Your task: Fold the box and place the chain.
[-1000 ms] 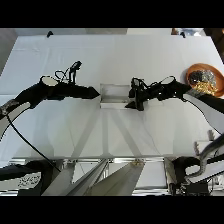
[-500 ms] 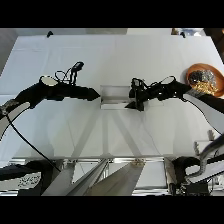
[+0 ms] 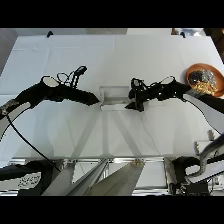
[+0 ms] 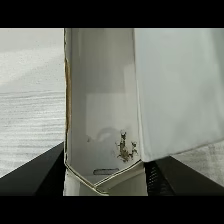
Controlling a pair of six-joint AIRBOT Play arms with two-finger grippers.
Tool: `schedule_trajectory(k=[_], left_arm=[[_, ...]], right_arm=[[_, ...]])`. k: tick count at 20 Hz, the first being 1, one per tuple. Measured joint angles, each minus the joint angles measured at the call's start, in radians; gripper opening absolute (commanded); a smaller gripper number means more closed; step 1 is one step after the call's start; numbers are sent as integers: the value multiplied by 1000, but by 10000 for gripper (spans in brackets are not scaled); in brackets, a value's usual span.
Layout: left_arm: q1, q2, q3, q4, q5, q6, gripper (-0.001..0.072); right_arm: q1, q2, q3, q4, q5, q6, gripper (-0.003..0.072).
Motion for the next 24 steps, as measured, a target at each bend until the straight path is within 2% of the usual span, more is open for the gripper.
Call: schedule_trajectory(k=[7, 9, 15, 20, 21, 22, 24], left_arm=[[0, 1, 0, -5, -11, -23, 240], [1, 2, 0, 6, -31, -23, 281], [11, 7, 0, 20, -66, -23, 281], [32, 39, 0, 5, -43, -25, 292], [32, 42, 0, -3, -39, -27, 384], [31, 43, 0, -12, -37, -26, 520], [28, 46, 0, -36, -29, -21, 543]], right_arm=[[0, 0, 0, 0, 0, -2, 242], [0, 0, 0, 0, 0, -2, 242], [0, 0, 0, 0, 0, -2, 242], [0, 0, 0, 0, 0, -2, 242], [0, 0, 0, 0, 0, -2, 242], [0, 0, 0, 0, 0, -2, 242], [0, 0, 0, 0, 0, -2, 242]])
